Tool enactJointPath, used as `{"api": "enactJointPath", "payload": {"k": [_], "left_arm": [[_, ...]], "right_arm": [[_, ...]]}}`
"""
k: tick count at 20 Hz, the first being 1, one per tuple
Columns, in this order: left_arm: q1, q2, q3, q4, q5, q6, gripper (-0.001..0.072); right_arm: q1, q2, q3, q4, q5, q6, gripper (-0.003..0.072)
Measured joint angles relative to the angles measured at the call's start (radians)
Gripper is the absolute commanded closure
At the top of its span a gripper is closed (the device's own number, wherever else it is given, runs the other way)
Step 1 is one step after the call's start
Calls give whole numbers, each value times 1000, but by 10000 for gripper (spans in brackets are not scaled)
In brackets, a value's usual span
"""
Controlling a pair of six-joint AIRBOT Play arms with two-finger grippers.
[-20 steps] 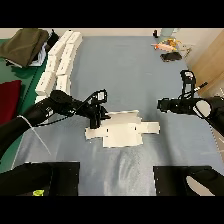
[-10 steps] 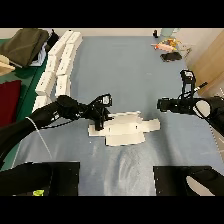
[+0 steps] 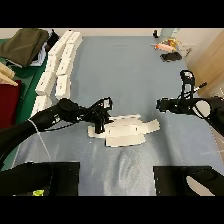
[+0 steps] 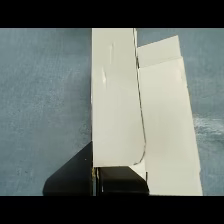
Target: Fold the box.
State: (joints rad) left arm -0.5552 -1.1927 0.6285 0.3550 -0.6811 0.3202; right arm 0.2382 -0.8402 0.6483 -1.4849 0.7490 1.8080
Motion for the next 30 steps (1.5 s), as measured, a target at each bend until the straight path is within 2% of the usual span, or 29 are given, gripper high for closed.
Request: {"api": "enactJointPath", "payload": {"k": [6,7,8,9,11,15,20,21,22,23,24,27,28,30], "left_arm": [[0,0,-2,6,-35,-40,697],[0,0,-2,7,-37,-43,697],[0,0,-2,7,-39,-45,697],[0,0,-2,8,-40,-47,697],[0,0,-2,8,-39,-50,697],[0,0,-2,8,-39,-51,697],[0,0,-2,8,-37,-51,697],[0,0,-2,8,-37,-51,697],[0,0,-2,8,-37,-51,697],[0,0,-2,8,-37,-51,697],[0,0,-2,8,-36,-51,697],[0,0,-2,8,-36,-52,697],[0,0,-2,8,-36,-52,697],[0,0,-2,8,-36,-52,697]], "right_arm": [[1,0,0,2,1,0,348],[1,0,0,6,2,0,408],[1,0,0,13,4,0,646],[1,0,0,25,15,0,680],[1,0,0,58,62,-18,681],[15,3,0,171,230,-158,681],[201,63,-49,253,316,-361,679],[257,81,-70,256,312,-400,599],[320,99,-95,257,302,-447,341],[377,112,-119,254,288,-492,174],[433,121,-144,241,266,-536,140],[549,114,-201,172,183,-623,136],[571,103,-212,144,159,-640,79],[599,71,-227,68,103,-665,81]]}}
